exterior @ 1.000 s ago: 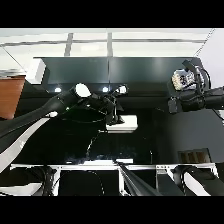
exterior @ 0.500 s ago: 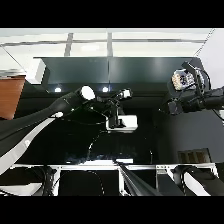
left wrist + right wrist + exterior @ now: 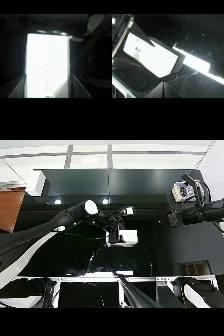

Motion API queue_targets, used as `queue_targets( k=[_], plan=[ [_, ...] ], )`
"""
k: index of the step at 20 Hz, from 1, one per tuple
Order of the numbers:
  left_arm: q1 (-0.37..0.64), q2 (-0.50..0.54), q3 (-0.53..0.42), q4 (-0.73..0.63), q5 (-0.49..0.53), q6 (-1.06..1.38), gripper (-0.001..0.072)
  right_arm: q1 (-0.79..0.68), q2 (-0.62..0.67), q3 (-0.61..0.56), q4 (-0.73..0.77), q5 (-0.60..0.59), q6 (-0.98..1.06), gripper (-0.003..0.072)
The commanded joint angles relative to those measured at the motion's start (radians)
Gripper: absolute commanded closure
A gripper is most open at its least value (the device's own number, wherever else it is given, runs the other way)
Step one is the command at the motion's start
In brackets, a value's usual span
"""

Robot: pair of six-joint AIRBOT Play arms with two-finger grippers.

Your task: Fold the box and place the chain.

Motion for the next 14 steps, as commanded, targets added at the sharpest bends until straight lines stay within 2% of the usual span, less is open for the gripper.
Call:
queue_targets(
  k=[1,5,9,10,11,12,13,14],
  plan=[
    [-0.029,-0.001,0.001,0.082,-0.002,0.001,-0.0002,0.0,0.001,0.0,-0.001,0.0,0.0,0.0673],
    [-0.047,-0.008,0.001,0.088,0.008,0.0,-0.0002,0.0,0.0,0.0,0.0,-0.001,0.0,0.0673],
    [-0.064,-0.032,0.0,0.087,0.095,0.0,-0.0001,0.0,0.0,0.0,-0.015,-0.022,0.0,0.0673],
    [-0.065,-0.034,0.0,0.097,0.107,0.0,0.0024,-0.002,0.0,0.0,-0.021,-0.034,0.0,0.0673],
    [-0.068,-0.031,0.0,0.107,0.11,-0.001,0.0129,-0.003,0.0,0.0,-0.027,-0.038,0.001,0.0673],
    [-0.066,-0.021,0.001,0.127,0.103,-0.022,0.0338,-0.008,0.0,0.0,-0.029,-0.036,0.001,0.0673],
    [-0.064,-0.003,0.001,0.168,0.103,-0.078,0.042,-0.012,0.0,0.0,-0.031,-0.034,0.001,0.0673],
    [-0.057,0.018,0.001,0.212,0.103,-0.164,0.042,-0.017,0.0,0.0,-0.033,-0.034,0.001,0.0673]
  ],
)
